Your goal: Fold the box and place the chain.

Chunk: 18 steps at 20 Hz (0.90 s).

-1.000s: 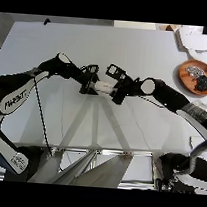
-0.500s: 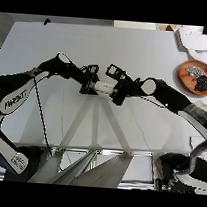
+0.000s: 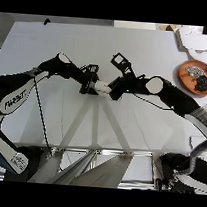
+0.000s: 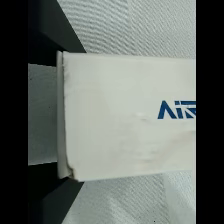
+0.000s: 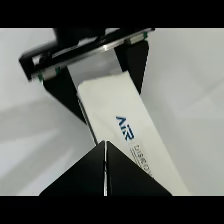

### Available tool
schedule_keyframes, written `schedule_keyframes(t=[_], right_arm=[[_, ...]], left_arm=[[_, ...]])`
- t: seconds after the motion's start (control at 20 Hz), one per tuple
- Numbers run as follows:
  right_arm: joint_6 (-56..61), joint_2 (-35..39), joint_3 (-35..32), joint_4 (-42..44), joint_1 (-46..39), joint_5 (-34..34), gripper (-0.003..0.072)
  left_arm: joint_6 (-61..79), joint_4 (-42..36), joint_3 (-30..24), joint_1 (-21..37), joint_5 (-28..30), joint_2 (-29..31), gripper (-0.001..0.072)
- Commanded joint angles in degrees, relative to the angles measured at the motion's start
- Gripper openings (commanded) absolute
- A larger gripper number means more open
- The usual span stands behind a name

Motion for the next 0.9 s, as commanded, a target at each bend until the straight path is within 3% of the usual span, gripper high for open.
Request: schedule_keyframes(t=[0.0,0.25,0.85], right_arm=[[6.99,-2.1,0.07,9.35,-0.02,-4.98,0.001],[18.75,-8.02,0.04,12.31,0.17,-4.48,0.001],[19.37,-10.91,0.02,7.52,1.55,-0.55,0.0009]], left_arm=[[0.04,0.04,0.0,0.0,0.0,0.0,0.0345],[0.04,0.02,0.0,0.0,0.0,0.0,0.0345],[0.04,0.02,0.0,0.0,0.0,0.0,0.0345]])
